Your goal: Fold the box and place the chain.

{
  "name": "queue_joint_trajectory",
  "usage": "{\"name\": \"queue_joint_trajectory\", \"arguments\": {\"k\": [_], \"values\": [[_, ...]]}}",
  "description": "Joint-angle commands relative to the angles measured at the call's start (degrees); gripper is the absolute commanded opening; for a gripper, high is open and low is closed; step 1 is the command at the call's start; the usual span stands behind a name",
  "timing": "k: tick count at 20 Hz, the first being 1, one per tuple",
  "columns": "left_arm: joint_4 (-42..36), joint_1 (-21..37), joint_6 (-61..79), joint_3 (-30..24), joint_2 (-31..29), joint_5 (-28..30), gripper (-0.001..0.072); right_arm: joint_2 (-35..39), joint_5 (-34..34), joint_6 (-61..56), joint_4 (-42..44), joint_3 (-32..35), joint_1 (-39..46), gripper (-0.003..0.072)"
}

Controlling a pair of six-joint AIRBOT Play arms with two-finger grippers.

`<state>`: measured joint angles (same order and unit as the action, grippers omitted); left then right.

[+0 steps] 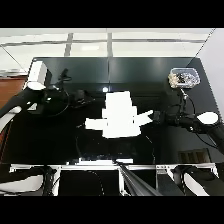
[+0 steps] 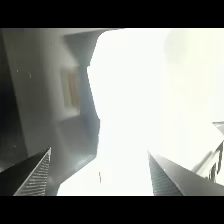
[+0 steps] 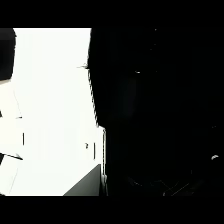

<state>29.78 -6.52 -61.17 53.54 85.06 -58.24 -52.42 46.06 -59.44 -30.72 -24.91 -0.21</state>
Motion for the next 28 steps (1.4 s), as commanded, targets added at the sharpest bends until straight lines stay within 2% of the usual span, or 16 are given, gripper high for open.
{"name": "queue_joint_trajectory", "arguments": {"k": [1, 3, 6, 9, 11, 14, 15, 16, 18, 20, 21, 24, 25, 26, 27, 28], "values": [[5.4, -4.42, -8.13, 7.72, 9.68, -6.71, 0.0682, 0.02, 0.02, 0.24, 0.04, 0.17, -0.61, 0.0017], [5.22, -6.82, -8.98, 11.32, 14.29, -11.37, 0.0681, 0.02, 0.02, 0.35, 0.04, 0.17, -0.61, 0.0017], [2.23, -9.75, -9.68, 16.09, 19.69, -14.88, 0.0681, 0.02, 0.42, 0.59, 0.04, 0.17, -0.61, 0.0017], [-3.19, -10.95, -7.3, 17.75, 21.09, -15.26, 0.0681, 0.02, 1.33, 1.18, 0.04, 0.17, -0.61, 0.0017], [-3.5, -10.95, -5.68, 18.56, 21.42, -15.98, 0.0681, 0.02, 1.51, 1.4, 0.02, 0.17, -0.61, 0.0017], [-3.52, -11.02, -0.46, 21.4, 23.23, -22.18, 0.0665, 0.02, 1.49, 1.44, -0.04, 0.17, -0.61, 0.0017], [-3.5, -11.08, 0.07, 23.04, 24.52, -25.55, 0.0598, 0.02, 1.49, 1.44, -0.15, 0.17, -0.61, 0.0017], [-3.39, -11.43, 0.33, 24.83, 25.99, -28.94, 0.0582, 0.02, 1.49, 1.44, -0.46, 0.17, -0.61, 0.0017], [-3.02, -12.0, 1.68, 27.12, 27.93, -33.0, 0.0476, 0.02, 1.51, 1.42, -0.87, 0.17, -0.61, 0.0017], [-3.06, -12.26, 3.5, 28.35, 29.14, -35.17, 0.0287, 0.02, 1.7, 1.42, -0.85, 0.17, -0.61, 0.0017], [-3.02, -12.26, 4.07, 28.59, 29.46, -35.6, 0.0252, 0.02, 1.75, 1.42, -0.85, 0.17, -0.61, 0.0017], [-2.75, -11.98, 4.22, 28.61, 29.59, -34.99, 0.0225, 0.02, 2.29, 1.4, -0.72, 0.15, -0.61, 0.0019], [-1.88, -12.0, 4.22, 28.61, 29.57, -35.01, 0.0134, 0.02, 2.86, 1.4, -0.72, 0.0, -0.61, 0.0066], [-0.66, -12.02, 4.04, 28.61, 29.55, -35.23, 0.0024, 0.02, 3.08, 1.4, -1.07, -0.35, -0.55, 0.0398], [0.28, -12.02, 3.89, 28.61, 29.4, -35.6, 0.0025, 0.02, 3.54, 1.46, -2.05, -1.14, -0.39, 0.0693], [1.22, -12.02, 3.56, 28.61, 28.87, -35.69, 0.0024, 0.02, 4.48, 1.44, -5.01, -2.8, 0.02, 0.0706]]}}
